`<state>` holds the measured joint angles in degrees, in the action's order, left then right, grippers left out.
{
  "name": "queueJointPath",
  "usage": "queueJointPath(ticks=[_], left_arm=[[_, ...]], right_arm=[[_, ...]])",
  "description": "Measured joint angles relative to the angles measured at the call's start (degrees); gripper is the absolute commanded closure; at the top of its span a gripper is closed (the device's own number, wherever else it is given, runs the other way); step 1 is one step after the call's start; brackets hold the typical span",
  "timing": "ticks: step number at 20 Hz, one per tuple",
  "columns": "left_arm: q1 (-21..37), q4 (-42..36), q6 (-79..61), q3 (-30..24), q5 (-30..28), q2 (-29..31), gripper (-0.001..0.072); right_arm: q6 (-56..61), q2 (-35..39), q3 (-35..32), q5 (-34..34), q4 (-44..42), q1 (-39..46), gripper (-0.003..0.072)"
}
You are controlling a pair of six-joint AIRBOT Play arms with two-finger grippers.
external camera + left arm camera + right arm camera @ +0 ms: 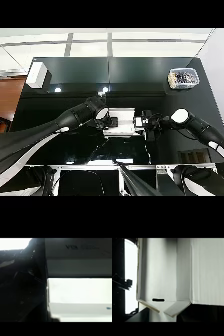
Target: Fold the box and place the chain.
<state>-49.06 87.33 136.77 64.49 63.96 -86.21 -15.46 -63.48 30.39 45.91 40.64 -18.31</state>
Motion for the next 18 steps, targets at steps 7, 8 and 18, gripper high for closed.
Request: queueJointPath(ticks=[7, 8, 18], left_arm=[[0.0, -0.2, -0.1, 0.0, 0.0, 0.0, 0.0687], [0.0, -0.2, -0.1, 0.0, 0.0, 0.0, 0.0687], [0.1, -0.9, -0.1, 0.0, -1.3, 0.0, 0.0687]], right_arm=[[2.7, -0.1, 0.0, 1.5, -4.4, 0.0, 0.0469], [2.9, -0.3, 0.0, 1.6, -5.9, 0.0, 0.0469], [2.8, -3.4, 0.0, 1.3, -14.4, 0.0, 0.0469]])
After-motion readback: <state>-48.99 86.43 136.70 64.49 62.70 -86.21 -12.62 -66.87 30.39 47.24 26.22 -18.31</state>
